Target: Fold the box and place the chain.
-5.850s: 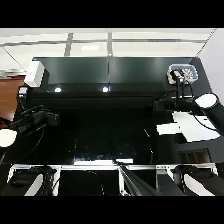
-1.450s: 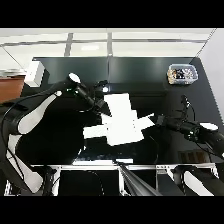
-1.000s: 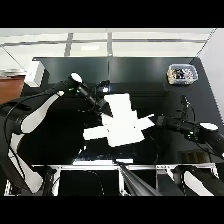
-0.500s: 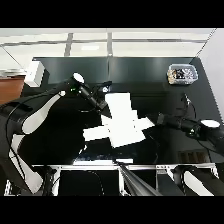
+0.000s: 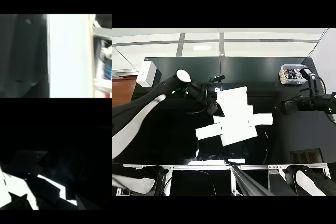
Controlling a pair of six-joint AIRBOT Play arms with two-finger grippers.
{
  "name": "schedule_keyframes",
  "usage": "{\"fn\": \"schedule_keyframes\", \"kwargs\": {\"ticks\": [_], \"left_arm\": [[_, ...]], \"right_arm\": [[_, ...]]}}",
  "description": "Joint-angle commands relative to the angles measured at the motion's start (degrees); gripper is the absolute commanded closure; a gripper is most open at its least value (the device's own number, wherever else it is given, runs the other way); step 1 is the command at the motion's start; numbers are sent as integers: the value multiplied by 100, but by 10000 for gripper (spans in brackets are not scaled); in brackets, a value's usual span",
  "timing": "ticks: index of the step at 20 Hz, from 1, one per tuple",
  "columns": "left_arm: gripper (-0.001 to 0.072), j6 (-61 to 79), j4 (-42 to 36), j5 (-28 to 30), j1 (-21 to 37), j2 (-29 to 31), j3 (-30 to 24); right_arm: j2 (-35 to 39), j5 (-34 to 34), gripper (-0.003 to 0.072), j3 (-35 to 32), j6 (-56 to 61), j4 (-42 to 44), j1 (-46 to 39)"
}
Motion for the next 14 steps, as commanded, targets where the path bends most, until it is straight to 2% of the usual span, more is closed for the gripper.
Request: {"fn": "schedule_keyframes", "kwargs": {"ticks": [1,3,5,8,11,14], "left_arm": [[682,2243,-332,1537,-125,931,-1187],[683,2846,-68,1528,-157,817,-1222],[684,3257,195,1611,-251,645,-1165],[684,3355,675,2028,-457,527,-1147],[684,3351,1095,2070,-584,485,-1147],[684,3346,1091,2153,-608,417,-1147]], "right_arm": [[4,-44,-21,232,118,-55,-13],[2,-254,-21,232,68,573,-11],[2,-264,-21,214,-289,616,-11],[2,-107,-21,-35,-973,619,31],[2,127,-21,-505,-1606,1095,413],[2,-229,-21,-920,-2065,1217,1029]]}}
